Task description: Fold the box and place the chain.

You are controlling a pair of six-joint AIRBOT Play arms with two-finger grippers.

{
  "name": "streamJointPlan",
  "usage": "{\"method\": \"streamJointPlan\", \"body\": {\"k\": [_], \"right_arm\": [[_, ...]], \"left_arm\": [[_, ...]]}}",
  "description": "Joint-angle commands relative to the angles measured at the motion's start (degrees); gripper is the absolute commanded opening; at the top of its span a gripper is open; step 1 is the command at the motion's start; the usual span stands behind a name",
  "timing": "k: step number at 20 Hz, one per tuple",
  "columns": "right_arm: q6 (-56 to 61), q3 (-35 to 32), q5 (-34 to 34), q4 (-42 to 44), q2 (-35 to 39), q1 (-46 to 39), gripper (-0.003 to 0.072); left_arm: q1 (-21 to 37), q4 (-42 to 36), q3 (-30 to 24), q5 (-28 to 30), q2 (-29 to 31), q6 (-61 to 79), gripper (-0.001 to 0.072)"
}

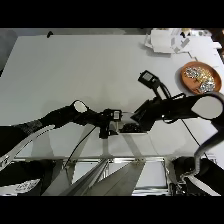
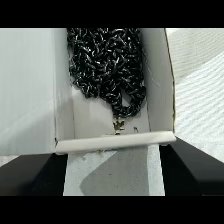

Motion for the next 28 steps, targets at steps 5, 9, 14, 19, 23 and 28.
{"method": "streamJointPlan", "body": {"k": [5,9,14,19,23,28], "right_arm": [[8.2,3.5,0.9,-15.2,-3.0,-19.0,0.0158],[8.2,1.9,-0.4,-15.6,-10.8,-20.8,0.0316],[8.9,1.7,-1.0,-19.2,-22.3,-20.8,0.0347],[9.7,1.2,-2.6,-20.7,-28.2,-20.8,0.0338],[9.7,0.5,-4.9,-20.3,-30.2,-20.8,0.0338],[9.7,-0.5,-7.5,-18.9,-30.3,-20.8,0.0336]], "left_arm": [[0.0,0.0,0.0,0.0,0.0,0.0,0.015],[0.0,0.0,0.0,0.0,0.0,0.0,0.015],[0.0,0.0,0.0,0.0,0.0,0.0,0.015],[0.0,0.0,0.0,0.0,0.0,0.0,0.015],[0.0,0.0,0.0,0.0,0.0,0.0,0.015],[0.0,0.0,0.0,0.0,0.0,0.0,0.015]]}}
